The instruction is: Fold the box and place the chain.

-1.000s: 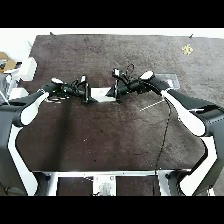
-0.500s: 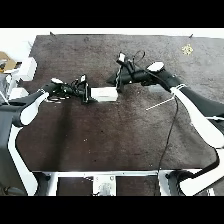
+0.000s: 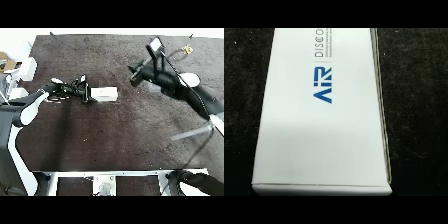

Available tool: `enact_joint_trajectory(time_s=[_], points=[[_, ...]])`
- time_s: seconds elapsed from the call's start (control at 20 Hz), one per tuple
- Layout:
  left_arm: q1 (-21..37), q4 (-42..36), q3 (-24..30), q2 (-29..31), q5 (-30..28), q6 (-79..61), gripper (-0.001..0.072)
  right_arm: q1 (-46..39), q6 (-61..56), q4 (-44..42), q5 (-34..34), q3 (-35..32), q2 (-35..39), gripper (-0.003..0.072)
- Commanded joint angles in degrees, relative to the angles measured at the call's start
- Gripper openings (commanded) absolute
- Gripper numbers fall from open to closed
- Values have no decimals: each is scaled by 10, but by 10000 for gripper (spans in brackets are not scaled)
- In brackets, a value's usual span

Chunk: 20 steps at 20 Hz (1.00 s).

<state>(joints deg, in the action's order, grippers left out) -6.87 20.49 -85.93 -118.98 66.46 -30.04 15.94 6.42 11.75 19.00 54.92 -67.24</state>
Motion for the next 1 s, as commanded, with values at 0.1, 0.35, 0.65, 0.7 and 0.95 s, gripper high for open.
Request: enact_joint_trajectory(time_s=[0.1,0.35,0.65,0.7,0.95], points=[[0,0,0,0,2,0,224,-1,-2,-82,-221,-246,197,2],[0,0,0,0,2,0,225,-1,-3,-82,-263,-367,309,3],[15,-47,-17,23,0,33,11,-1,-2,-82,-301,-384,319,3],[26,-52,-34,34,-2,61,11,-1,-2,-82,-318,-384,319,3],[107,-57,-122,121,-134,280,10,-1,-2,-82,-371,-384,319,3]])
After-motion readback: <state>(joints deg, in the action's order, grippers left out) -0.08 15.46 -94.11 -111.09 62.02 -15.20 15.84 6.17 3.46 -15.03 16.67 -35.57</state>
